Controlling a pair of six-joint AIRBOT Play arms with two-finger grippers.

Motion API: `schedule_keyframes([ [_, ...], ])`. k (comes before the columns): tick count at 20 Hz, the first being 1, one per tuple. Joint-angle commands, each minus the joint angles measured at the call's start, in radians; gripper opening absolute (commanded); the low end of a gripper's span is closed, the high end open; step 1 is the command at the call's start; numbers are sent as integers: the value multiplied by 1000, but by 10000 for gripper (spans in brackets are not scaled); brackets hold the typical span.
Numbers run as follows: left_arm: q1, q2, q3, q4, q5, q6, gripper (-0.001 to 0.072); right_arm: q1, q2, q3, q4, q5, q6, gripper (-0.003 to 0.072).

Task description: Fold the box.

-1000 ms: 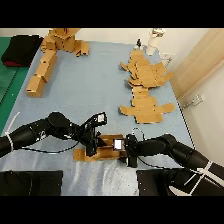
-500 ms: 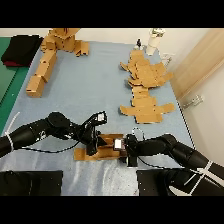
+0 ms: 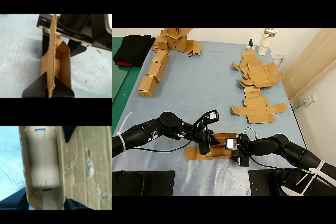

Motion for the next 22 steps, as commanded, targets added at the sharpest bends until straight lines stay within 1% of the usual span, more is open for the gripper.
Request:
schedule_keyframes([
  [1,0,0,1,-8,10,-1,13,1,-1,0,1,-2,-1,447],
  [6,1,0,1,-7,9,-1,15,1,-1,0,1,-5,0,447],
  [7,1,0,1,-6,9,-1,37,1,-1,0,1,-5,0,447],
  [8,1,0,1,-6,11,-1,301,1,-1,0,1,-5,-1,447],
  [9,2,0,1,-6,15,-3,410,1,-1,0,1,-5,0,447],
  [11,2,3,1,-6,16,-6,411,1,-1,0,1,-5,-1,447],
  [12,2,10,1,11,16,-27,411,1,-1,0,0,-5,-1,447],
  [13,2,25,1,60,16,-69,411,1,-1,0,1,-5,-1,447],
  [15,2,74,1,268,16,-280,412,1,-1,0,1,-5,-1,447],
  [16,2,109,1,408,14,-419,412,1,-1,0,1,-5,0,447],
  [18,2,200,2,732,-7,-737,415,1,-1,0,1,-5,-1,447],
  [19,2,246,1,850,-36,-865,506,1,-1,0,1,-5,-1,447],
  [20,2,294,1,943,-76,-1008,626,1,-1,0,1,-5,-1,447],
  [21,2,334,1,998,-128,-1130,648,1,-1,0,1,-5,-1,447],
  [22,2,370,1,1027,-201,-1226,646,1,-1,0,1,-5,-1,447],
])
